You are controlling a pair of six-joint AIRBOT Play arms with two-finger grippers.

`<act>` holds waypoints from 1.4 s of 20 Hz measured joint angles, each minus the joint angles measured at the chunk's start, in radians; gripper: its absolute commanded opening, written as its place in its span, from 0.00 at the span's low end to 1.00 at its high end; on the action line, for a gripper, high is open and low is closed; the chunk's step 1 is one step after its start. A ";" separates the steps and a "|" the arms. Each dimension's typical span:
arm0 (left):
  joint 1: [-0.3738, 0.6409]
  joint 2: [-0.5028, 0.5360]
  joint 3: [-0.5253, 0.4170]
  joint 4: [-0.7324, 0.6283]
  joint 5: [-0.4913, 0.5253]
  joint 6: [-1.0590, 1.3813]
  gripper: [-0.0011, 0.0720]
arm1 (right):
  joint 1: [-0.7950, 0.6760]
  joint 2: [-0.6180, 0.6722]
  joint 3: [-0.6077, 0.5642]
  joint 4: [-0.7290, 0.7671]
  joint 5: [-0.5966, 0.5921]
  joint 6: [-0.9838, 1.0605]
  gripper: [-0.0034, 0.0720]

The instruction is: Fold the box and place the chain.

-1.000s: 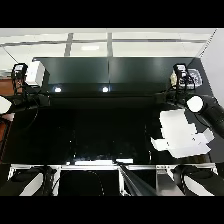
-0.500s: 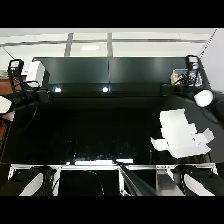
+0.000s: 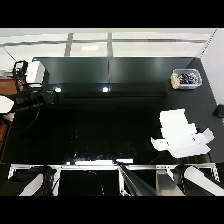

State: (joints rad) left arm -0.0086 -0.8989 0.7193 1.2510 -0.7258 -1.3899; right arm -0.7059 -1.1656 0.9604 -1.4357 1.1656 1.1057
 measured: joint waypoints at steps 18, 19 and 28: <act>-0.013 0.000 0.000 -0.014 -0.017 -0.005 0.99 | 0.079 -0.075 -0.052 -0.125 0.254 -0.158 0.07; -0.013 0.000 0.000 -0.014 -0.018 -0.005 0.99 | 0.088 -0.056 -0.053 -0.121 0.254 -0.155 0.07; -0.017 -0.001 0.000 -0.038 -0.014 -0.006 0.99 | 0.319 0.233 -0.092 0.265 0.230 -0.101 0.07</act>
State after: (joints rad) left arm -0.0254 -0.8997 0.7193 1.2133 -0.7399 -1.3956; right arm -0.3870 -0.9325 0.8688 -1.1706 1.3952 1.0042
